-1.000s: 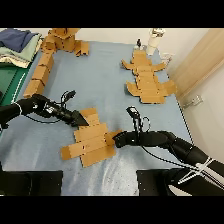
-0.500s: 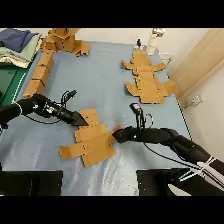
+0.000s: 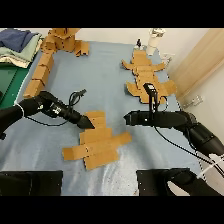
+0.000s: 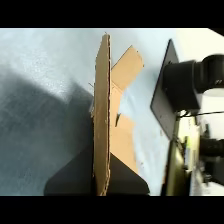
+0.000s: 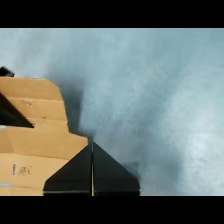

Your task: Fold the box.

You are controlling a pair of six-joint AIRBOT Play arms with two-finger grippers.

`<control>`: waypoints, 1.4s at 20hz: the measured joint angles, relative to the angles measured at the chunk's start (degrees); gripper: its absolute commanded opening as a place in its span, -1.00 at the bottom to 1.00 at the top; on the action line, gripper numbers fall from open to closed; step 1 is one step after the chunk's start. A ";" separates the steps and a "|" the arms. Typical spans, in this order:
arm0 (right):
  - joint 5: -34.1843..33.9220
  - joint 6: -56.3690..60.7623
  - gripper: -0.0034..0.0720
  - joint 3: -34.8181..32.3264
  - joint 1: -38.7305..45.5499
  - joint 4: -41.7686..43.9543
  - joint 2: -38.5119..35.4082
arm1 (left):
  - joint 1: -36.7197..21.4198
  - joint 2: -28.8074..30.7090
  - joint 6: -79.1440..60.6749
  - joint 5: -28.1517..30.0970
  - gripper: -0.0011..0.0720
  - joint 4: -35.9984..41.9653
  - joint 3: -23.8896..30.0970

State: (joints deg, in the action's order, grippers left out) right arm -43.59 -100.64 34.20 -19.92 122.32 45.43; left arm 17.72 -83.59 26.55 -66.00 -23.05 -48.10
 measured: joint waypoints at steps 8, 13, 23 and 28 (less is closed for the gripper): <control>-14.64 11.19 -0.90 0.09 -2.19 -7.08 -4.72 | 12.07 9.77 -12.15 12.33 -0.94 -2.82 0.11; -17.29 23.80 -0.90 -4.57 -2.71 -12.44 -16.41 | 14.64 12.79 -25.33 15.39 -0.94 5.22 2.78; -9.90 28.63 -0.90 -8.07 -4.76 -11.19 -12.33 | 16.44 13.53 -36.68 18.78 -0.94 12.35 9.16; -5.49 28.63 -0.90 -8.17 -7.26 -11.15 -9.22 | 18.84 13.53 -37.29 19.69 -0.94 11.34 10.64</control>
